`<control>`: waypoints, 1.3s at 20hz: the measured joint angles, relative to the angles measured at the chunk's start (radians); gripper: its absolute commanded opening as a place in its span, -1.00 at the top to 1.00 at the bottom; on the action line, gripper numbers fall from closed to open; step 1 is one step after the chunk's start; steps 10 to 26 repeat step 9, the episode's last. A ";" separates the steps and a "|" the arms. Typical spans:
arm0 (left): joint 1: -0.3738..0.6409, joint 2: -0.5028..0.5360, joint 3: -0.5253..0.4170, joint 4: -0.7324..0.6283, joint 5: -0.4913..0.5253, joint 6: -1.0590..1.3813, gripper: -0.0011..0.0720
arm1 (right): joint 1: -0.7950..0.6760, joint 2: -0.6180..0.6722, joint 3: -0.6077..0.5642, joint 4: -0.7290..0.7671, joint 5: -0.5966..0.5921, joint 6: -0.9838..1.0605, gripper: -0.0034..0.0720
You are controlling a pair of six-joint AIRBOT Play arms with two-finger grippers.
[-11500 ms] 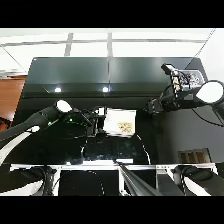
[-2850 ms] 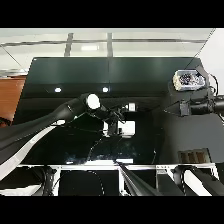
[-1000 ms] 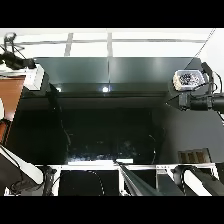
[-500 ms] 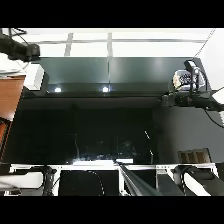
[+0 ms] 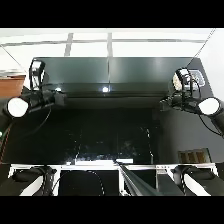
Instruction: Fold the box and place the chain.
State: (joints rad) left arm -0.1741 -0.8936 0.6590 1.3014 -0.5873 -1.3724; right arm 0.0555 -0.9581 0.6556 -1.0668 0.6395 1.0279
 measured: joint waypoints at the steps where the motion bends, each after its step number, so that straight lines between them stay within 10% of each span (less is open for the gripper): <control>1: -0.003 0.016 -0.027 -0.001 0.008 0.000 0.90 | 0.000 0.000 -0.002 -0.005 -0.001 0.000 0.88; 26: -0.010 0.054 -0.094 -0.008 0.039 0.000 0.90 | 0.002 0.000 -0.008 -0.018 -0.009 0.000 0.88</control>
